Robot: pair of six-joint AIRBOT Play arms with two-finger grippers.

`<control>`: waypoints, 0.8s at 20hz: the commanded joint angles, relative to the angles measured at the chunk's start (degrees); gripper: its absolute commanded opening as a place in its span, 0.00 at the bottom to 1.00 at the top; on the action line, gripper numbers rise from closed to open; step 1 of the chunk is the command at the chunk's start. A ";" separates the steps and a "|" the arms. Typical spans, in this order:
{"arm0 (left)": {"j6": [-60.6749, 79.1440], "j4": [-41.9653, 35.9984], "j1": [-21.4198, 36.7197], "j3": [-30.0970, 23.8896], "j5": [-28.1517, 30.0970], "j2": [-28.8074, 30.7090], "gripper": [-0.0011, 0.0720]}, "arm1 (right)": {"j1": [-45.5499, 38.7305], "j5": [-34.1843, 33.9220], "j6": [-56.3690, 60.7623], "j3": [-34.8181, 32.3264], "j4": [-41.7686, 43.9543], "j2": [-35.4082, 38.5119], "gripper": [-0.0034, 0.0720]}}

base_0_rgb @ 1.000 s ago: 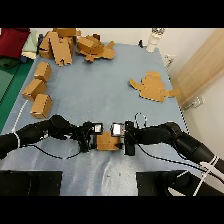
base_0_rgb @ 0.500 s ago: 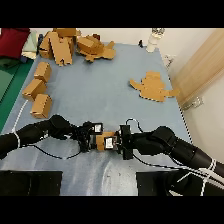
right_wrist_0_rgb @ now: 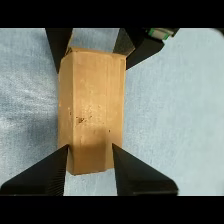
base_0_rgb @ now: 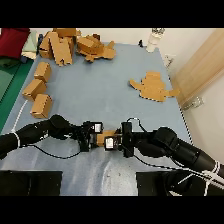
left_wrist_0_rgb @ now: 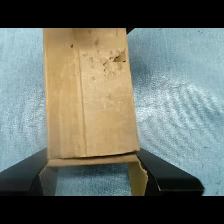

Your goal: Fold the box.

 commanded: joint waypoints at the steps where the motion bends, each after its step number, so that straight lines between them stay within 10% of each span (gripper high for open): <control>1: 0.11 0.13 0.00 0.02 -0.22 0.04 0.57 | 0.07 -1.36 0.44 0.22 0.79 0.59 0.56; 11: 0.11 0.13 0.00 0.02 -0.20 0.04 0.57 | 3.98 -5.01 0.44 0.24 3.56 0.59 0.31; 16: 0.11 0.13 0.00 0.02 -0.20 0.04 0.57 | 3.96 -3.39 0.44 0.24 2.80 0.57 0.38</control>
